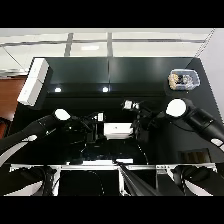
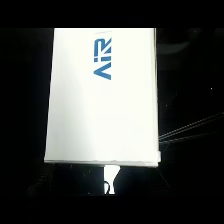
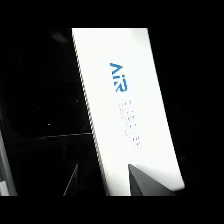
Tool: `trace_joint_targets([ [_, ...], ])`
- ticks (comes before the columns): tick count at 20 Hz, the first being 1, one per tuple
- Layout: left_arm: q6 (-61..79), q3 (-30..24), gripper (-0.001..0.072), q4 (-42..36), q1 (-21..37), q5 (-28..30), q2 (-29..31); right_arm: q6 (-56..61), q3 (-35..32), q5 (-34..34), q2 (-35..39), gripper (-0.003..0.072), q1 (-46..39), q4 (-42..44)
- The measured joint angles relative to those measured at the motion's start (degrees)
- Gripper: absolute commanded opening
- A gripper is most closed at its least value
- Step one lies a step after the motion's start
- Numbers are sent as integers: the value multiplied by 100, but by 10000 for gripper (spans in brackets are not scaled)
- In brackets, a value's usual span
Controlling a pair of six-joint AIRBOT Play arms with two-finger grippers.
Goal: Fold the box and place the chain.
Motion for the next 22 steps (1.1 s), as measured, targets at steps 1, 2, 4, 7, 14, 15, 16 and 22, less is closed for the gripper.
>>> trace_joint_targets([
  [1,0,0,342,0,-2,0,0,459,31,190,37,126,-131,9],
  [2,0,0,342,0,-2,2,0,863,20,354,57,11,-264,52],
  [4,2,0,342,0,0,2,0,1434,-149,570,85,10,-542,431],
  [7,2,0,342,2,0,2,0,1550,-649,457,103,10,-800,1768],
  [14,4,0,342,4,0,0,0,1700,-1340,-553,-35,10,-850,3654],
  [15,4,0,342,4,0,0,0,1788,-1368,-667,-85,11,-820,3648],
  [16,4,0,342,4,0,0,0,1899,-1384,-767,-138,11,-787,3591],
  [22,9,0,342,11,0,-2,0,2463,-1427,-1335,-459,11,-455,3132],
])
